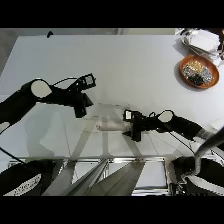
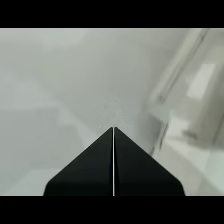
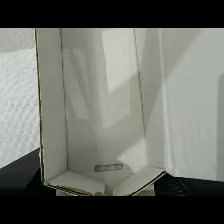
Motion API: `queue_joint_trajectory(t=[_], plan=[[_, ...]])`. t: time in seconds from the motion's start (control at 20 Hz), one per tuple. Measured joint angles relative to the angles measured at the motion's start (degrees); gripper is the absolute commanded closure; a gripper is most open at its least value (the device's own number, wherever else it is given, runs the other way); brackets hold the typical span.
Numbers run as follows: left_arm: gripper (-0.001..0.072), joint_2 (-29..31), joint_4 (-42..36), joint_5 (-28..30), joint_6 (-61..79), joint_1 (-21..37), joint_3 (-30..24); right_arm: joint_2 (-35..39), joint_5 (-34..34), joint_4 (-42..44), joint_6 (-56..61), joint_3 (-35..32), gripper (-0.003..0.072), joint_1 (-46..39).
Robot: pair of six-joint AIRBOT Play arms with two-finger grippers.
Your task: Fold the box and place the chain.
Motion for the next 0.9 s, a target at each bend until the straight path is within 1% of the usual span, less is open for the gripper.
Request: queue_joint_trajectory(t=[0.1,0.2,0.45,0.5,0.55,0.6,0.65,0.7,0.75,0.9], plan=[[0.0707,1.3,1.7,-5.4,2.2,1.2,-0.1,0.0,0.0,0.0,0.0,0.0,0.0393,0.0],[0.0707,1.5,2.1,-9.0,3.6,1.8,-0.3,0.0,0.0,0.0,0.0,0.0,0.0393,0.0],[0.0706,-0.8,-3.7,-12.1,11.5,2.0,-2.4,0.0,0.0,0.0,0.1,0.0,0.0393,0.0],[0.0693,-1.7,-4.5,-12.2,13.0,2.1,-2.8,0.0,0.0,0.0,0.1,0.0,0.0393,0.0],[0.0636,-2.7,-5.0,-12.2,14.3,2.0,-3.1,0.0,0.0,0.0,0.1,0.0,0.0393,0.0],[0.0541,-3.7,-5.5,-11.9,15.2,2.1,-3.3,0.0,0.0,0.0,0.1,0.0,0.0393,0.0],[0.0406,-4.7,-5.8,-10.9,15.9,2.0,-3.4,0.0,0.0,0.0,0.1,0.0,0.0393,0.0],[0.0326,-5.7,-5.8,-9.8,16.4,2.1,-3.5,0.0,0.0,0.0,0.1,0.0,0.0393,0.0],[0.0315,-6.7,-5.7,-8.5,16.9,2.0,-3.6,0.0,0.0,0.0,0.1,0.0,0.0393,0.0],[0.0316,-9.3,-4.8,-5.6,17.6,2.0,-3.7,0.0,0.0,0.0,0.1,0.0,0.0393,0.0]])
